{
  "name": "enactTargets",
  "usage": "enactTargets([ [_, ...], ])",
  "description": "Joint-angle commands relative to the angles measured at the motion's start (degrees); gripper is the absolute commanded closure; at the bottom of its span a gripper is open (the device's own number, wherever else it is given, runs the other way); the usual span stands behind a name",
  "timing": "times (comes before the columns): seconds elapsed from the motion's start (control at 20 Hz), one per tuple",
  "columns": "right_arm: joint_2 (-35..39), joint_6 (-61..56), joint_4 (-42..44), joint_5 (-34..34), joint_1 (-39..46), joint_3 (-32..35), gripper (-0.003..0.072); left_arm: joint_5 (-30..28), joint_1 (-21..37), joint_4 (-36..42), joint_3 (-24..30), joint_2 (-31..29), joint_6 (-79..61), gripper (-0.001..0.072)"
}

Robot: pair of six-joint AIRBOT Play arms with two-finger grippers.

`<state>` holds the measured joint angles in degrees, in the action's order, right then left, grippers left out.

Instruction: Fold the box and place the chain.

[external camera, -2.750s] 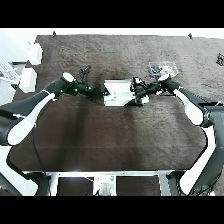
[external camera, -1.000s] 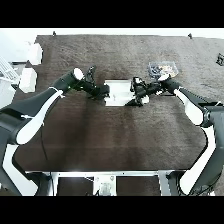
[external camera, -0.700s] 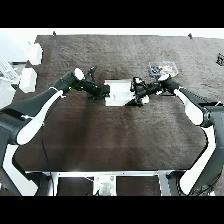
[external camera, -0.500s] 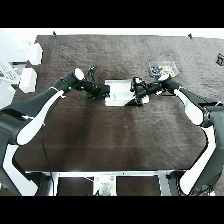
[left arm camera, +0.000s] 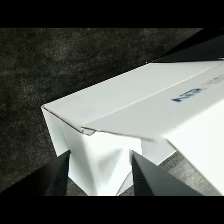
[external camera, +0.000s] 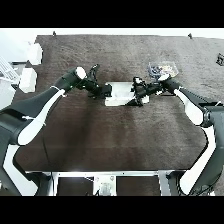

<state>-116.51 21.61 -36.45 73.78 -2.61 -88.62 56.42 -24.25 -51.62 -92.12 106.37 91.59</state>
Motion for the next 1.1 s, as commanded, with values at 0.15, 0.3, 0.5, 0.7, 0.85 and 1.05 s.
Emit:
enactTargets([
  [0.15, -0.02, 0.0, -0.04, -0.02, -0.07, 0.02, 0.0147, 0.24, -0.59, -4.24, -0.44, -0.02, 3.63, 0.0419],
  [0.3, -0.02, 0.0, -0.04, -0.04, -0.07, 0.02, 0.0147, 0.0, -0.87, -5.2, -0.46, -0.02, 4.2, 0.039],
  [0.5, -0.02, 0.0, -0.04, -0.02, -0.07, 0.02, 0.0147, -0.33, -1.2, -6.84, -0.68, -0.02, 4.59, 0.0389],
  [0.7, -0.02, 0.0, -0.04, -0.02, -0.07, 0.02, 0.0147, 1.11, -2.1, -10.49, -4.15, 0.98, 6.56, 0.0389],
  [0.85, -0.02, 0.0, -0.04, -0.04, -0.07, 0.02, 0.0147, 3.61, -3.13, -11.91, -7.52, 3.02, 7.74, 0.0389],
  [1.05, -0.02, 0.0, -0.04, -0.02, -0.07, 0.02, 0.0147, 8.68, -4.26, -15.3, -12.81, 6.03, 11.89, 0.0391],
])
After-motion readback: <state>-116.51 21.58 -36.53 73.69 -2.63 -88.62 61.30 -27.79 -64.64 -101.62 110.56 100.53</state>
